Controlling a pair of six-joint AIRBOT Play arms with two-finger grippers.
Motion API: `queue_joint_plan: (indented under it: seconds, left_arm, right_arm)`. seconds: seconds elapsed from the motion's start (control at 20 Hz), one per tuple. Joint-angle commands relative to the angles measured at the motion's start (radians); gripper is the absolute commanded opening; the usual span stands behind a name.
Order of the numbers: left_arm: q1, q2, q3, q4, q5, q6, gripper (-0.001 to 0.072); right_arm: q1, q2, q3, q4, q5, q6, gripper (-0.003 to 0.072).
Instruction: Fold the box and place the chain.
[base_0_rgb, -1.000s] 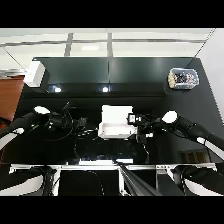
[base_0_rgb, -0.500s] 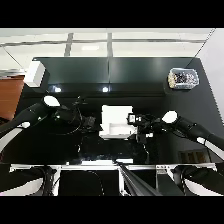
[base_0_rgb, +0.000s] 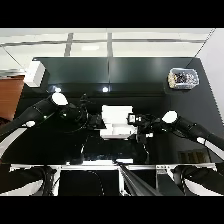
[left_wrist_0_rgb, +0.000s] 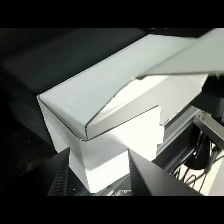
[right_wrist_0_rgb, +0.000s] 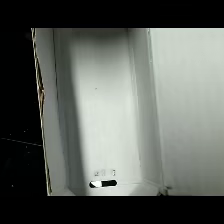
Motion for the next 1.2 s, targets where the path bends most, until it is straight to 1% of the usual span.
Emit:
queue_joint_plan:
  seconds: [0.0, 0.15, 0.65, 0.9, 0.95, 1.0, 1.15]
  left_arm:
    - [-0.045, 0.000, 0.023, 0.120, 0.035, -0.158, 0.0425]
    - [-0.087, 0.000, 0.051, 0.225, 0.051, -0.261, 0.0424]
    - [-0.117, 0.000, 0.064, 0.255, 0.059, -0.349, 0.0425]
    - [-0.189, -0.001, 0.075, 0.389, 0.073, -0.475, 0.0422]
    - [-0.200, -0.001, 0.076, 0.388, 0.074, -0.476, 0.0379]
    - [-0.211, -0.001, 0.077, 0.388, 0.078, -0.477, 0.0357]
    - [-0.246, -0.009, 0.092, 0.433, 0.078, -0.550, 0.0357]
  right_arm:
    - [0.000, 0.000, 0.001, 0.000, 0.000, 0.000, 0.0201]
    - [0.000, 0.000, 0.001, 0.000, 0.000, 0.000, 0.0202]
    - [0.000, 0.000, 0.001, 0.000, 0.001, 0.000, 0.0202]
    - [0.000, 0.000, 0.001, 0.000, 0.001, 0.000, 0.0201]
    - [0.000, 0.000, 0.001, 0.000, 0.001, 0.000, 0.0201]
    - [0.000, 0.000, 0.001, 0.000, 0.001, 0.000, 0.0201]
    - [0.000, 0.000, 0.001, 0.000, 0.001, 0.000, 0.0201]
